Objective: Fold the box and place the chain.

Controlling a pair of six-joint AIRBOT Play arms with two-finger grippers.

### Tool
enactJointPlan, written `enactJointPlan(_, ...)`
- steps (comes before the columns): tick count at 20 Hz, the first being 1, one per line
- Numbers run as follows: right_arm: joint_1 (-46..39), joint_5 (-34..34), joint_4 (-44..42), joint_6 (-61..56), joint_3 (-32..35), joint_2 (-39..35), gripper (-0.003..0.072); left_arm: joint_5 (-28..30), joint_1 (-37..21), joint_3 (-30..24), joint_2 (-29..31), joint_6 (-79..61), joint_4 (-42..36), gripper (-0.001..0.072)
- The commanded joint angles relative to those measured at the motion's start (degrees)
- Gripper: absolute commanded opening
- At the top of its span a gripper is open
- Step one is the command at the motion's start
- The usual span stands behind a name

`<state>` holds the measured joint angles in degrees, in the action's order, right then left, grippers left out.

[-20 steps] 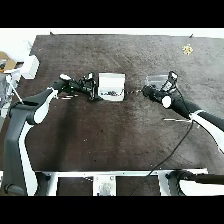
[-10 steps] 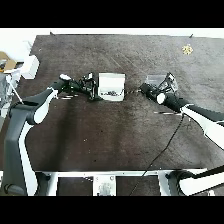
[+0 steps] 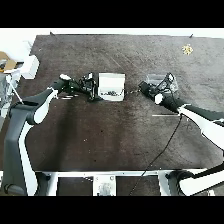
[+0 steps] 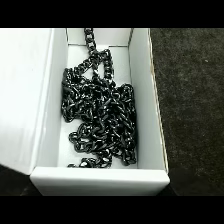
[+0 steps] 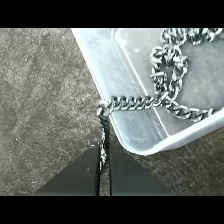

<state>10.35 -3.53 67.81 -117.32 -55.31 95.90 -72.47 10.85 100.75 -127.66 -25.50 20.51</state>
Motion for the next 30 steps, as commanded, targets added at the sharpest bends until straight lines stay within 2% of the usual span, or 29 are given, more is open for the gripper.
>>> enactJointPlan(1,0.37,-0.31,-2.60,0.00,-0.04,1.16,0.0008,-0.07,0.04,0.02,0.04,0.00,0.02,0.0163)
enactJointPlan(4,2.78,0.70,-1.33,0.70,-0.04,-2.25,0.0007,-0.11,0.04,0.02,0.04,0.00,0.02,0.0163)
enactJointPlan(10,9.14,7.63,12.04,0.70,-0.04,-21.70,0.0006,-0.11,0.04,0.02,0.04,0.00,0.02,0.0163)
enactJointPlan(13,13.40,7.43,13.49,0.72,-0.07,-29.99,0.0006,-0.09,0.04,0.02,0.04,0.00,0.00,0.0163)
enactJointPlan(15,16.83,4.48,13.44,0.70,-0.07,-32.65,0.0006,-0.09,0.04,0.02,0.04,0.00,0.00,0.0163)
enactJointPlan(18,21.97,-1.40,13.14,0.44,-1.99,-31.43,0.0006,-0.09,0.04,0.02,0.04,0.00,0.00,0.0163)
enactJointPlan(21,24.46,-2.08,12.50,0.44,-4.94,-25.75,0.0006,-0.11,0.04,0.02,0.04,0.00,0.02,0.0163)
enactJointPlan(25,24.57,1.51,9.01,0.44,-4.92,-17.57,0.0006,-0.09,0.04,0.02,0.04,0.00,0.02,0.0163)
enactJointPlan(28,24.57,5.86,8.92,0.48,-4.90,-14.29,0.0007,-0.09,0.04,0.02,0.04,0.00,0.02,0.0163)
enactJointPlan(29,24.57,7.15,8.92,0.48,-4.87,-13.64,0.0078,-0.09,0.04,0.02,0.04,0.00,0.02,0.0163)
enactJointPlan(30,24.55,8.46,9.55,0.61,-4.85,-13.42,0.0317,-0.09,0.04,0.02,0.04,0.00,0.02,0.0163)
